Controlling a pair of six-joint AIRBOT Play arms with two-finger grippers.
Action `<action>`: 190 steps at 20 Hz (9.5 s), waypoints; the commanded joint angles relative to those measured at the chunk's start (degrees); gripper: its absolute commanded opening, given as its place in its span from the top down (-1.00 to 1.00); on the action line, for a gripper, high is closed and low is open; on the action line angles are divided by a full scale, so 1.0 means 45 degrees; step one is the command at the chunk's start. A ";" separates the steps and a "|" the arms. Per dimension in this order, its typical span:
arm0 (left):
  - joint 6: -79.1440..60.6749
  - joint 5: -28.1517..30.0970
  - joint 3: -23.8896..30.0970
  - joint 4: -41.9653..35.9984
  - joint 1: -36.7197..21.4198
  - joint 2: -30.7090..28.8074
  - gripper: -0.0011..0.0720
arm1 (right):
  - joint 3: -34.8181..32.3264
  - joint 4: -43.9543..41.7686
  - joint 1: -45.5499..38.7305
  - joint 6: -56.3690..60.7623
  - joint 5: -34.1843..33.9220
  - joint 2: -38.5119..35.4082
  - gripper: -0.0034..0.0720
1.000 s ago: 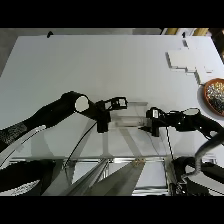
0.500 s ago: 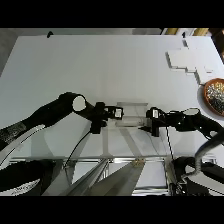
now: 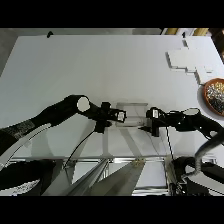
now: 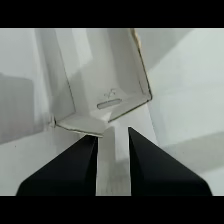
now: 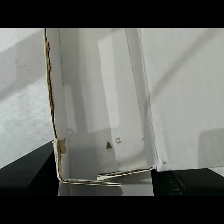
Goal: Fold the box and place the chain.
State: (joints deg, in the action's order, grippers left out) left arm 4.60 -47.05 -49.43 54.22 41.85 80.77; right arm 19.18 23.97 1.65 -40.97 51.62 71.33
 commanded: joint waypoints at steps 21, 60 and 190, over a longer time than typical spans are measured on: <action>-0.0058 0.1355 0.0000 -0.1545 0.1277 0.0447 -0.22 | -0.0005 0.0000 0.0005 0.0000 0.0005 -0.0005 -0.19; 1.8156 0.0287 0.2147 -0.2395 -0.1258 -0.1321 0.96 | -0.0005 0.0000 0.0005 0.0000 0.0005 -0.0005 -0.19; -0.5887 0.0748 0.2501 -0.4342 -0.2317 -0.0957 -0.49 | -0.0005 0.0000 0.0005 0.0000 0.0005 -0.0005 -0.19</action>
State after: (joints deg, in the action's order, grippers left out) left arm 0.43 -48.99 -40.45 46.89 31.90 72.79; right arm 19.16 23.97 1.67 -40.99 51.64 71.33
